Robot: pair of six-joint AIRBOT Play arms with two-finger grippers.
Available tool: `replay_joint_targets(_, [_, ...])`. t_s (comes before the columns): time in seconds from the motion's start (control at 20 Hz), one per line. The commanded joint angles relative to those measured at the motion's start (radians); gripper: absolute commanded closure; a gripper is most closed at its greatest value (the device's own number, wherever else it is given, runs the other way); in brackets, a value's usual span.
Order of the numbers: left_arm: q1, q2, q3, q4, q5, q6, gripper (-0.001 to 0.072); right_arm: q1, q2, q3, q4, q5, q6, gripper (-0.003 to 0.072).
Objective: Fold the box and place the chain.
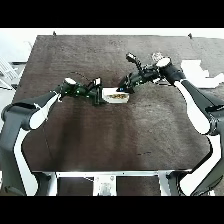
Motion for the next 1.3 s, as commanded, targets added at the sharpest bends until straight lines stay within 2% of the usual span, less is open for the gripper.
replay_joint_targets(0.0, [0.0, 0.0, 0.001, 0.0, 0.0, 0.0, 0.0358, 0.013, 0.0, 0.0, -0.056, -0.014, -0.003, 0.033])
replay_joint_targets(0.6, [0.0, 0.0, 0.001, 0.0, 0.0, 0.0, 0.0358, 0.03, -0.001, 0.0, -0.075, -0.031, -0.034, 0.0344])
replay_joint_targets(0.95, [0.0, 0.0, 0.001, 0.0, 0.0, 0.0, 0.0358, 0.05, -0.001, -0.001, -0.105, -0.114, -0.036, 0.0345])
replay_joint_targets(1.25, [0.0, 0.0, 0.001, 0.0, 0.0, 0.0, 0.0358, 0.053, -0.001, -0.004, -0.105, -0.116, -0.035, 0.0359])
